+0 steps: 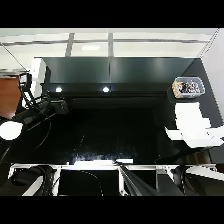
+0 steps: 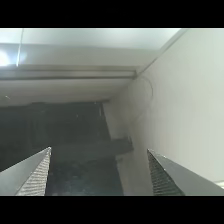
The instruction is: Fold the box and place the chain.
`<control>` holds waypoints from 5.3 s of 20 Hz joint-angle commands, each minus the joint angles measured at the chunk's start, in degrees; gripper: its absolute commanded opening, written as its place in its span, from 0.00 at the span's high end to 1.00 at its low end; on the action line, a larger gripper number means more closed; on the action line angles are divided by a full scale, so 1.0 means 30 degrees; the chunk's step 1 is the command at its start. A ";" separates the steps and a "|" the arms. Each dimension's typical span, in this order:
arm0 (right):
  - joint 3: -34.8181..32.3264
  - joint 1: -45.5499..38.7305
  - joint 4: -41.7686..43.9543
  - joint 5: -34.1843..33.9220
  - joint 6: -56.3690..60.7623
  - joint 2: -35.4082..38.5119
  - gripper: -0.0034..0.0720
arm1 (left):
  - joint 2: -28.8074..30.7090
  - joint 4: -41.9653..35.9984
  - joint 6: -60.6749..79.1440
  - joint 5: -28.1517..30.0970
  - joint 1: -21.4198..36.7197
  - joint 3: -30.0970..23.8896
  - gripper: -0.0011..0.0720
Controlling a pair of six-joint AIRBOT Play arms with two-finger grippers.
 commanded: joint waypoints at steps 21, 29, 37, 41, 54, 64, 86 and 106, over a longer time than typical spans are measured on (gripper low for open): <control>0.1180 0.2288 -0.0430 0.3854 -0.4517 -0.3147 0.89 | -0.0015 0.0131 0.0583 -0.0867 -0.0342 0.0000 0.02; -0.0168 0.2550 0.4925 0.6717 -0.3606 -0.2470 0.94 | -0.0015 0.0124 0.0583 -0.1202 -0.0350 0.0000 0.02; -0.6280 0.8400 1.0579 0.3461 -0.3417 0.2040 0.94 | -0.0058 0.0080 0.1661 -0.2827 -0.1443 -0.0007 0.02; -0.9304 1.3559 1.3158 -0.0867 -0.3636 0.6105 0.94 | -0.0350 -0.0073 0.1421 -0.2914 -0.2331 -0.0007 0.02; -1.5628 2.3751 1.3624 -0.9347 -0.4284 1.3107 0.94 | -1.0120 -1.4637 1.1693 -0.7410 -0.0437 0.1413 0.01; -1.5628 2.3758 1.3624 -0.8947 -0.4131 1.3107 0.94 | -1.8243 -1.1628 1.5416 -1.6028 -0.1027 0.7417 0.10; -1.0703 2.0050 0.6375 -0.3424 -0.4022 1.3114 0.06 | -1.5460 -0.6448 1.5147 -1.7690 -0.2164 0.9479 0.95; -1.3602 1.9824 0.6222 -0.1858 -0.9887 1.3100 0.06 | -1.4411 -0.6805 2.4655 -0.8648 -0.5770 0.5923 0.95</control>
